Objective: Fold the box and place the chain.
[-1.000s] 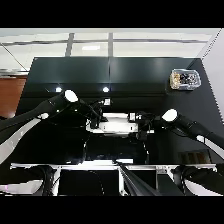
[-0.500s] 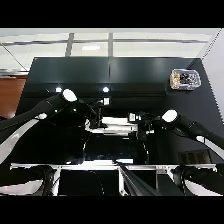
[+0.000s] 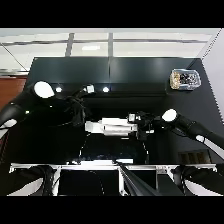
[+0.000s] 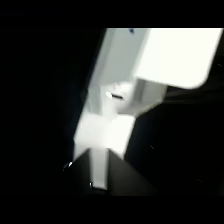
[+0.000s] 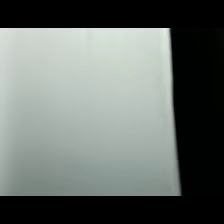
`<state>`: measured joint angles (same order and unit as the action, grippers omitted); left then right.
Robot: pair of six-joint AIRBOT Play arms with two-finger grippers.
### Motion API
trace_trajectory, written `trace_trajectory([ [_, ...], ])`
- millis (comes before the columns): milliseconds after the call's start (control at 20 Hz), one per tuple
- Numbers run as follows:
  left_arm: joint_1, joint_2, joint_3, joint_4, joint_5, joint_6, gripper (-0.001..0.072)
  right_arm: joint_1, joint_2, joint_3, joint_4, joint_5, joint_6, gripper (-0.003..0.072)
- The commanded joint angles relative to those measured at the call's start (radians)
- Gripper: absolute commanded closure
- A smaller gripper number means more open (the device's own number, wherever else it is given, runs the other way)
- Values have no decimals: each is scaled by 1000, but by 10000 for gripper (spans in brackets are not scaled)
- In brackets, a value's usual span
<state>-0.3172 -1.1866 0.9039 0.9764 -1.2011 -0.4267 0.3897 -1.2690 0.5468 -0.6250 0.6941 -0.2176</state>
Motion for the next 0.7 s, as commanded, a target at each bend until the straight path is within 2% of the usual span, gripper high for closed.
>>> trace_trajectory([
  [0, 29, 43, -16, -56, -223, -188, 685, 1, -1, -1, -4, 13, -5, 252],
  [50, 15, 43, -43, -144, -220, -240, 685, 1, -1, -1, -4, 14, -5, 384],
  [100, -7, 43, -79, -247, -204, -256, 685, 1, -1, -1, -3, 13, -5, 457],
  [200, -52, 43, -161, -407, -92, -190, 685, 1, -1, -1, -3, 13, -5, 457],
  [350, -116, 40, -252, -591, 219, -77, 685, 1, -1, -1, -3, 13, -5, 457],
  [550, -121, 18, -253, -685, 464, 58, 684, 1, -1, -1, -3, 13, -5, 457],
  [650, -131, 16, -251, -647, 612, 97, 685, 1, -1, -1, -3, 13, -5, 457],
])
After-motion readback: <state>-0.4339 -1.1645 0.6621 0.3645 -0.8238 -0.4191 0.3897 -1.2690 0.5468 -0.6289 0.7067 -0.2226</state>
